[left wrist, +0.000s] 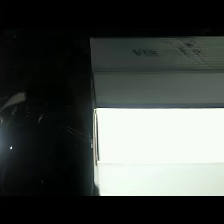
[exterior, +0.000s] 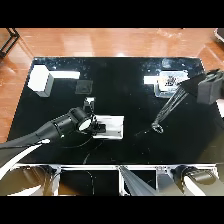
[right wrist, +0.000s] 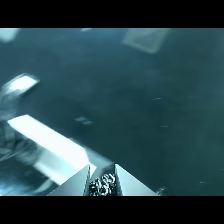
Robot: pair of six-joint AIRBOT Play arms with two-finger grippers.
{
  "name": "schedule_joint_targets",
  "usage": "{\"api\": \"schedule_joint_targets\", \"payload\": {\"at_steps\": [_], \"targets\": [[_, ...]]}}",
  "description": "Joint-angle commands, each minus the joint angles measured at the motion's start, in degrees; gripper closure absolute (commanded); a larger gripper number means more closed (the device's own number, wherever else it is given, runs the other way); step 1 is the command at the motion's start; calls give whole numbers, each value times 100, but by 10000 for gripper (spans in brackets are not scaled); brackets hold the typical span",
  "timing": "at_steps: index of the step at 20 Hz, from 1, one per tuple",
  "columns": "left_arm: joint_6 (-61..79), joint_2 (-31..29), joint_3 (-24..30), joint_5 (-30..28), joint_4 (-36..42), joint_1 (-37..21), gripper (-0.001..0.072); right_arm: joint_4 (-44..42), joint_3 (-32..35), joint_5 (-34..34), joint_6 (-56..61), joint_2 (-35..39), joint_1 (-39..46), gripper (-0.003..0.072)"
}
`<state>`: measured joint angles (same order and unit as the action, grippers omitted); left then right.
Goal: Fold the box and place the chain.
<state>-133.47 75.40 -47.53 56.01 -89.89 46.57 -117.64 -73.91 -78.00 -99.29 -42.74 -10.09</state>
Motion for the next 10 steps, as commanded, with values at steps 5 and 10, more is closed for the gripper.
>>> {"api": "schedule_joint_targets", "payload": {"at_steps": [5, 10], "targets": [[-337, -4, -17, 0, -271, 4, 688, -540, 697, 616, 505, 24, -1311, 670], [-330, -4, -17, -31, -273, 4, 687, -715, 1012, 1609, 717, -415, -2391, 670]]}}
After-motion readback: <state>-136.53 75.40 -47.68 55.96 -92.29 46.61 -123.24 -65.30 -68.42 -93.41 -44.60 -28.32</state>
